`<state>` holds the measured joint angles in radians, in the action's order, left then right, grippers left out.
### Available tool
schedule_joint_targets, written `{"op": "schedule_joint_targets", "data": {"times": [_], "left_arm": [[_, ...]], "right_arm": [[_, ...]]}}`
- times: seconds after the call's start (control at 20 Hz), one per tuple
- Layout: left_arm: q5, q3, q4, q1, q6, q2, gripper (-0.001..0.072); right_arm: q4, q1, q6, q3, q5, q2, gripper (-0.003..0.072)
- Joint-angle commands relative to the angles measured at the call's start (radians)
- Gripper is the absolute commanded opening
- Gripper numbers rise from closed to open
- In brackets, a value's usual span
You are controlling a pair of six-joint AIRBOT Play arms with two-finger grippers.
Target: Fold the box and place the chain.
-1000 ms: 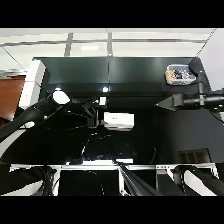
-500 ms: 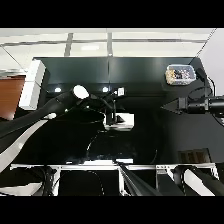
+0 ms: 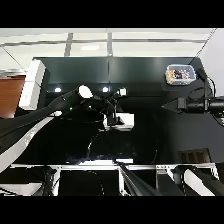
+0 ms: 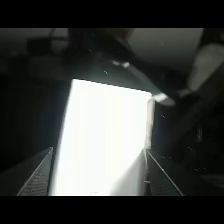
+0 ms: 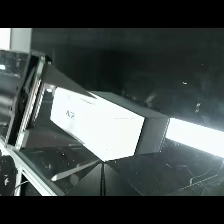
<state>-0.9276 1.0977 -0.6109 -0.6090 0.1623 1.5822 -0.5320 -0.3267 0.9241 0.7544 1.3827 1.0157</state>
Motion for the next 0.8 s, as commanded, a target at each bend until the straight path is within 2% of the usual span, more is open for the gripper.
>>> {"op": "schedule_joint_targets", "data": {"times": [0.0,0.3,0.4,0.6,0.65,0.7,0.75], "left_arm": [[-0.043,0.002,-0.036,-0.014,0.003,0.002,0.0711],[-0.034,0.002,-0.078,-0.019,-0.055,0.002,0.0711],[0.005,0.002,-0.116,-0.033,-0.061,0.002,0.0711],[0.149,0.002,-0.239,-0.106,-0.055,0.005,0.0709],[0.164,0.002,-0.242,-0.116,-0.03,0.003,0.0669],[0.151,0.01,-0.25,-0.116,0.024,-0.003,0.0472],[0.132,0.021,-0.291,-0.108,0.138,-0.021,0.0359]], "right_arm": [[0.0,-0.001,-0.002,-0.001,-0.01,0.0,0.0012],[-0.001,-0.001,-0.002,-0.001,-0.011,0.0,0.0012],[-0.001,-0.001,-0.002,-0.001,-0.011,0.0,0.0012],[-0.001,-0.001,-0.001,-0.001,-0.023,0.0,0.0012],[-0.003,-0.001,-0.002,-0.001,-0.027,0.0,0.0012],[-0.005,-0.001,-0.002,-0.001,-0.036,0.0,0.0012],[-0.005,-0.001,-0.002,-0.001,-0.045,0.0,0.0012]]}}
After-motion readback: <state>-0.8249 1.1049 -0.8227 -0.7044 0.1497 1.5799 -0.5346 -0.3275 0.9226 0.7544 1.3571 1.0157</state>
